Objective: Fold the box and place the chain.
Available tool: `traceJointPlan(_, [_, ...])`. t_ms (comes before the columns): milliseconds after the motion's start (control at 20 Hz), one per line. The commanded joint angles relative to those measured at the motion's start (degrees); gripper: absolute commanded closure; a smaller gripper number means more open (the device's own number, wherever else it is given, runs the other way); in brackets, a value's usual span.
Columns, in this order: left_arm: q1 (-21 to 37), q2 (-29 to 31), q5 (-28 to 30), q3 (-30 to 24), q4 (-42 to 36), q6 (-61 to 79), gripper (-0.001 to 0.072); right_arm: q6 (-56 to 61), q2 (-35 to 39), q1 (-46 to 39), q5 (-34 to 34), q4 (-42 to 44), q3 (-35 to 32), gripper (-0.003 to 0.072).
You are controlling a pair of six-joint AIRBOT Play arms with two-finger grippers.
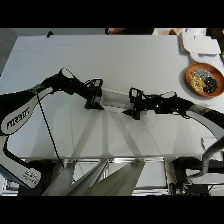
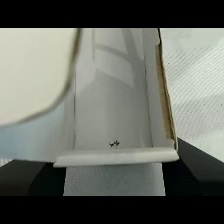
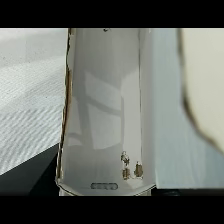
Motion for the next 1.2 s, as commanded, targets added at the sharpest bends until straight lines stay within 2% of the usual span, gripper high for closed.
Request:
traceJointPlan(0, [-0.04,-0.02,-0.24,-0.02,-0.07,0.07,0.0451,0.02,0.00,0.02,-0.31,0.15,0.07,0.0233])
traceJointPlan(550, [-0.04,-0.02,-0.24,-0.02,-0.07,0.07,0.0451,0.02,0.00,0.02,-0.28,0.17,0.07,0.0232])
traceJointPlan(600, [-0.04,-0.02,-0.24,-0.02,-0.07,0.07,0.0451,0.00,0.00,0.02,-0.31,0.20,0.07,0.0212])
traceJointPlan(650, [-0.04,-0.02,-0.24,-0.02,-0.07,0.07,0.0451,-0.66,0.00,0.02,-0.59,0.17,0.07,0.0156])
traceJointPlan(700, [-0.04,-0.02,-0.24,-0.02,-0.07,0.07,0.0451,-1.14,0.02,0.02,-0.83,0.13,0.07,0.0042])
traceJointPlan(750, [-0.04,-0.02,-0.24,-0.02,-0.07,0.07,0.0451,-1.09,0.02,0.02,-1.38,0.13,0.07,-0.0016])
traceJointPlan(950, [-0.04,-0.02,-0.24,-0.02,-0.07,0.04,0.0451,-1.07,0.52,-0.15,-2.40,-0.09,0.07,-0.0014])
traceJointPlan(1150, [-0.04,-0.02,-0.24,-0.02,-0.07,0.07,0.0451,0.96,3.69,-0.15,-5.46,-9.64,0.07,-0.0014])
